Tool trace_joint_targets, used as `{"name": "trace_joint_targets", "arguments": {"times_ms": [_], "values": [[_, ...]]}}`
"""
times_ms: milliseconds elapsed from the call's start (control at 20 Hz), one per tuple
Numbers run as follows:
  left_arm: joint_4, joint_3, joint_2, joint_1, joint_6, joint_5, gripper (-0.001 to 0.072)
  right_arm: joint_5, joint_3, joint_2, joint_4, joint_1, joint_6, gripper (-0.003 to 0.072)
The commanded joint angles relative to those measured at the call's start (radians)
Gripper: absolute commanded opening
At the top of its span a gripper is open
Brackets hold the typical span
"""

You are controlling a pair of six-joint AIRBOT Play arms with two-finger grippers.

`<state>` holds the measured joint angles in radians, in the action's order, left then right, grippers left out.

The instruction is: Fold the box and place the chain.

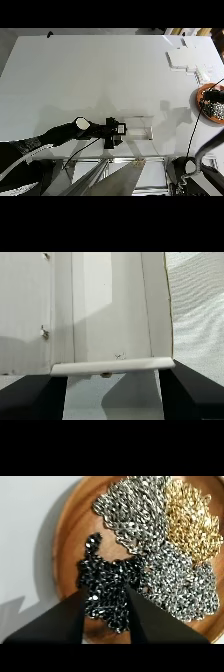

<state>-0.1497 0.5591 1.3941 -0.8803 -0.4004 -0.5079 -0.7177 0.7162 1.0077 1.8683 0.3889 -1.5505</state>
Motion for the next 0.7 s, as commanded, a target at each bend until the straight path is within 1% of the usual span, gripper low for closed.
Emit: {"name": "trace_joint_targets", "arguments": {"times_ms": [0,50,150,250,400,500,650], "values": [[0.000,0.000,-0.001,0.000,0.000,-0.002,0.0207,0.061,0.000,0.126,-0.037,0.084,0.014,0.0319],[0.000,0.000,-0.001,0.000,0.000,-0.002,0.0207,0.063,0.000,0.153,-0.071,0.109,0.014,0.0317],[0.000,0.000,-0.001,0.000,0.000,-0.002,0.0207,0.069,0.000,0.192,-0.123,0.139,0.015,0.0266],[0.000,0.000,-0.001,0.000,0.000,-0.002,0.0207,0.095,0.000,0.204,-0.135,0.136,0.016,0.0267],[0.000,0.000,-0.001,0.000,0.000,-0.002,0.0207,0.116,0.000,0.205,-0.200,0.136,0.071,0.0266],[0.000,0.000,-0.001,0.000,0.000,-0.002,0.0207,0.121,0.000,0.207,-0.201,0.136,0.071,0.0224],[0.000,0.000,-0.001,0.000,0.000,-0.002,0.0207,0.100,0.000,0.233,-0.201,0.136,0.068,0.0222]]}}
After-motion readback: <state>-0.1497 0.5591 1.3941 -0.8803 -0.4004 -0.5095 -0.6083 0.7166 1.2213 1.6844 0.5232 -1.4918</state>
